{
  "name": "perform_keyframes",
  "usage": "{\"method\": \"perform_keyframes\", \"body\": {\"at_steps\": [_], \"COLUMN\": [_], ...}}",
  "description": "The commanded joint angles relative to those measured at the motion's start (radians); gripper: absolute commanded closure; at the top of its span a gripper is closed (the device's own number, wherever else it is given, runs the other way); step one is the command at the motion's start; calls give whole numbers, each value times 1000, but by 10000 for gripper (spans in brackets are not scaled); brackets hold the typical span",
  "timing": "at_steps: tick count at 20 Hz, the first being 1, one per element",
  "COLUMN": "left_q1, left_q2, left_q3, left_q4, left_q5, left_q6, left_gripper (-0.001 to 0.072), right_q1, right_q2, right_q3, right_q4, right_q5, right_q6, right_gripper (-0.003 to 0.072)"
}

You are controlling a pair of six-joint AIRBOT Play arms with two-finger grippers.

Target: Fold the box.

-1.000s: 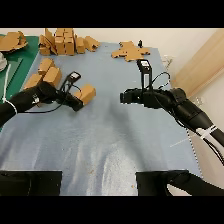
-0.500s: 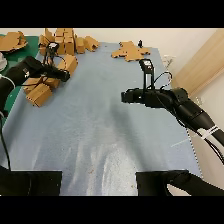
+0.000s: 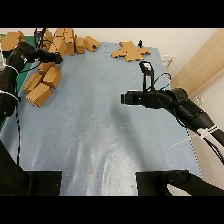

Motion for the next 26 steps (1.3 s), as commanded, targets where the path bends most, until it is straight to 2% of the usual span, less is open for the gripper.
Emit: {"method": "perform_keyframes", "body": {"at_steps": [1,5,9,18,26], "left_q1": [5,13,19,-1,-2], "left_q2": [-50,-50,-60,-95,-68], "left_q3": [87,44,33,34,53], "left_q4": [16,150,244,237,238], "left_q5": [-14,-97,-108,-40,-63], "left_q6": [-14,-26,-98,-104,-103], "left_gripper": [308,308,308,308,308], "right_q1": [0,0,0,0,0], "right_q2": [0,0,-1,-13,-43], "right_q3": [0,0,0,0,0], "right_q4": [13,7,6,13,12], "right_q5": [-7,-6,-5,-5,-3], "right_q6": [3,3,3,3,2], "right_gripper": [632,632,632,632,632]}}
